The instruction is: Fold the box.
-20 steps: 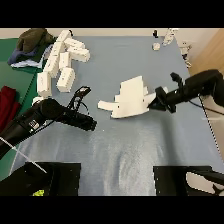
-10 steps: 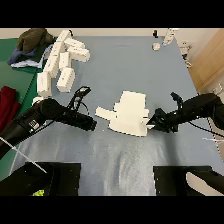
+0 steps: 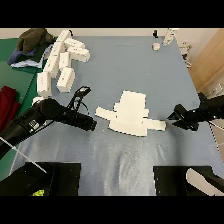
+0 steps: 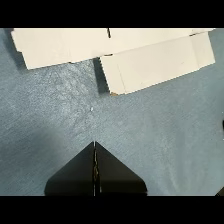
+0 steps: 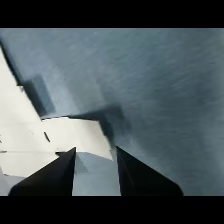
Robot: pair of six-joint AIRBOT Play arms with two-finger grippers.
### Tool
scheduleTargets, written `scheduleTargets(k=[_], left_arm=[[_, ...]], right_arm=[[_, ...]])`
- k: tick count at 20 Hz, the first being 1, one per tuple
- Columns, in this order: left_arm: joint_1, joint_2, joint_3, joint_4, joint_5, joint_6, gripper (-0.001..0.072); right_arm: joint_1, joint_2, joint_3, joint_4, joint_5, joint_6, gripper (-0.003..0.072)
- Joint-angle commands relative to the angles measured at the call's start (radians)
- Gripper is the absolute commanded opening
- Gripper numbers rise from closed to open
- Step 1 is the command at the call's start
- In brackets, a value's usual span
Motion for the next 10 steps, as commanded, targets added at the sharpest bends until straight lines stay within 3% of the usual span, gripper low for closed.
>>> scheduleTargets(k=[1,5,10], left_arm=[[0.000,-0.001,0.000,0.000,0.000,0.000,0.0015],[0.000,-0.001,-0.001,0.000,0.018,0.000,0.0015],[0.000,-0.001,0.000,0.000,0.021,0.000,0.0015]], right_arm=[[-0.080,-0.016,-0.046,0.007,-0.007,-0.130,0.0387],[-0.077,-0.075,-0.077,0.271,0.015,-0.360,0.0388],[-0.076,-0.113,-0.077,0.266,0.039,-0.401,0.0376]])
